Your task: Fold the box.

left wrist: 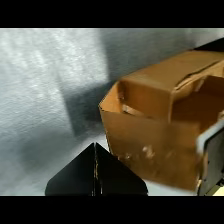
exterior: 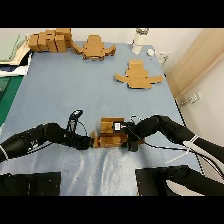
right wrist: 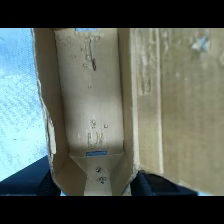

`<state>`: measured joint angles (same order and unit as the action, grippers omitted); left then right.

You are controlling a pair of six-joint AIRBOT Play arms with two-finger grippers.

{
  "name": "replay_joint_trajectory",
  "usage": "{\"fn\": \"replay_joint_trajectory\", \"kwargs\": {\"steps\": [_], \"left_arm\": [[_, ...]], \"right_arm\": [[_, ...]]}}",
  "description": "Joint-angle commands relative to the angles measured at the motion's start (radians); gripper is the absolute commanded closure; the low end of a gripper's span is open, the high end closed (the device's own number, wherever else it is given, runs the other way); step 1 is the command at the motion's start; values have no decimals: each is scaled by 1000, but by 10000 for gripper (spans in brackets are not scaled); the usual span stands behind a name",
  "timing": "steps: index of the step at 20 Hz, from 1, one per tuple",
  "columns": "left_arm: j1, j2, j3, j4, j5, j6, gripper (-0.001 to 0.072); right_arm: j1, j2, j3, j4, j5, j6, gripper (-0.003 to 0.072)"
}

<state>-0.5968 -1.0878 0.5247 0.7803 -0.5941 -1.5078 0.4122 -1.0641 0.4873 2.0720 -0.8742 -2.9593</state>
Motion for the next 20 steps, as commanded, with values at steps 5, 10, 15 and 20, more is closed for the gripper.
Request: {"fn": "replay_joint_trajectory", "kwargs": {"steps": [5, 10, 15, 20], "left_arm": [[-13, 30, 81, -8, -10, -5, 698], [-6, 29, 102, -1, -27, -11, 662], [29, 29, 127, 5, -75, -11, 504], [35, 19, 134, -2, -105, -11, 404]], "right_arm": [[1, -1, 0, 0, 1, 0, 207], [1, -1, 0, 0, 1, 0, 208], [1, -1, 0, 0, 1, 0, 207], [1, -1, 0, 0, 1, 0, 207]]}}
